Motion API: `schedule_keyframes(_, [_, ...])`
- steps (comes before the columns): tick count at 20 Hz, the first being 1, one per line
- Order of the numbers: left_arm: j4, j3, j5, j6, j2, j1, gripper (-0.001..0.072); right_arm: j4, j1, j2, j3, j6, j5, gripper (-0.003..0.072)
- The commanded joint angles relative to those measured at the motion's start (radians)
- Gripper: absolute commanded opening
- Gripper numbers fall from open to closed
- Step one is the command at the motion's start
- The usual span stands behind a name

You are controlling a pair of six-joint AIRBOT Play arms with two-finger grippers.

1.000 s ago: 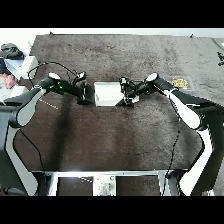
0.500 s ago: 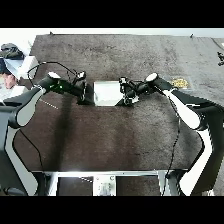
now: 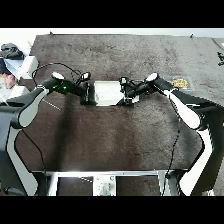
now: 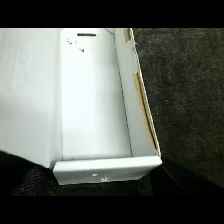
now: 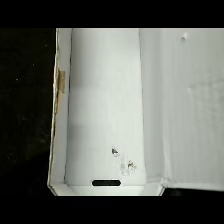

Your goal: Fold the box and place the chain.

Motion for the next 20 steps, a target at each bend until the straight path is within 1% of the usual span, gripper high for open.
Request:
schedule_keyframes(1, [-0.006,-0.005,0.086,-0.005,-0.004,-0.004,0.0720,0.000,0.001,0.000,0.000,-0.002,0.003,0.0332])
schedule_keyframes(2, [-0.007,-0.005,0.108,-0.003,-0.005,-0.004,0.0720,0.000,0.001,0.000,0.000,-0.002,0.004,0.0331])
schedule_keyframes(3, [-0.010,-0.005,0.107,0.018,-0.005,-0.004,0.0720,0.000,0.001,0.000,0.000,-0.001,0.004,0.0331])
schedule_keyframes(6, [-0.030,-0.005,0.047,0.120,-0.005,-0.005,0.0720,0.000,0.001,0.000,0.000,-0.001,0.003,0.0331])
schedule_keyframes(11, [-0.033,-0.005,0.040,0.125,-0.019,-0.006,0.0720,0.000,0.001,0.000,0.000,-0.001,0.003,0.0331])
schedule_keyframes(13, [-0.049,-0.005,0.043,0.126,-0.024,-0.006,0.0720,0.000,0.001,0.000,0.000,-0.002,0.004,0.0331])
schedule_keyframes(16, [-0.055,-0.005,0.092,0.125,-0.028,-0.020,0.0718,0.000,0.001,0.000,0.000,-0.002,0.004,0.0331])
schedule_keyframes(20, [-0.055,-0.005,0.100,0.124,-0.028,-0.043,0.0719,0.001,0.001,0.000,0.000,-0.002,0.003,0.0331])
